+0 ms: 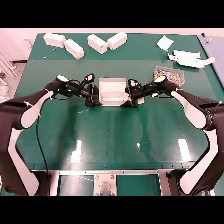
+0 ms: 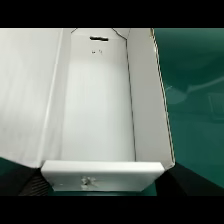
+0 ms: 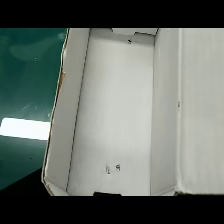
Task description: Fold the box and place the chain.
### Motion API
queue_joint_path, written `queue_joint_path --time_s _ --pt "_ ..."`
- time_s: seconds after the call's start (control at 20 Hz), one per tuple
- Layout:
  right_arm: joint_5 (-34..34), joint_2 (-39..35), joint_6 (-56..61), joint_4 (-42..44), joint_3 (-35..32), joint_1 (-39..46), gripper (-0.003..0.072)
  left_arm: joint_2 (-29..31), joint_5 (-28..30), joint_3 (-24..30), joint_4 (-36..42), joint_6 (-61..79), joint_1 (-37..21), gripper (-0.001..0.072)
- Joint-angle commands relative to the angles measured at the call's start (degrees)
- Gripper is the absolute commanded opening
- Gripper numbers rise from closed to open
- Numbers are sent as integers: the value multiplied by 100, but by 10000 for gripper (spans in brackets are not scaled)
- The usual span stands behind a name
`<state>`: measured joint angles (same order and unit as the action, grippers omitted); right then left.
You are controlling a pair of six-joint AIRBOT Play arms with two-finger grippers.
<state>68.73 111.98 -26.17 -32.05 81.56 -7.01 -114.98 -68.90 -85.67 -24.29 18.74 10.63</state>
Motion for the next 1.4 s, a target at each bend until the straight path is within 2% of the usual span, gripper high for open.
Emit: queue_joint_path --time_s 0.0,0.75,0.85,1.35 --pt "-9 0 2 7 -2 -4 593 -55 52 -2 -31 22 44 720" --pt "-11 0 2 7 -2 -4 593 -57 293 -2 -11 13 116 720" --pt "-9 0 2 7 -2 -4 593 -57 280 -2 -15 -31 116 626" --pt "-9 0 2 7 -2 -4 593 -57 295 2 -13 -46 116 627"
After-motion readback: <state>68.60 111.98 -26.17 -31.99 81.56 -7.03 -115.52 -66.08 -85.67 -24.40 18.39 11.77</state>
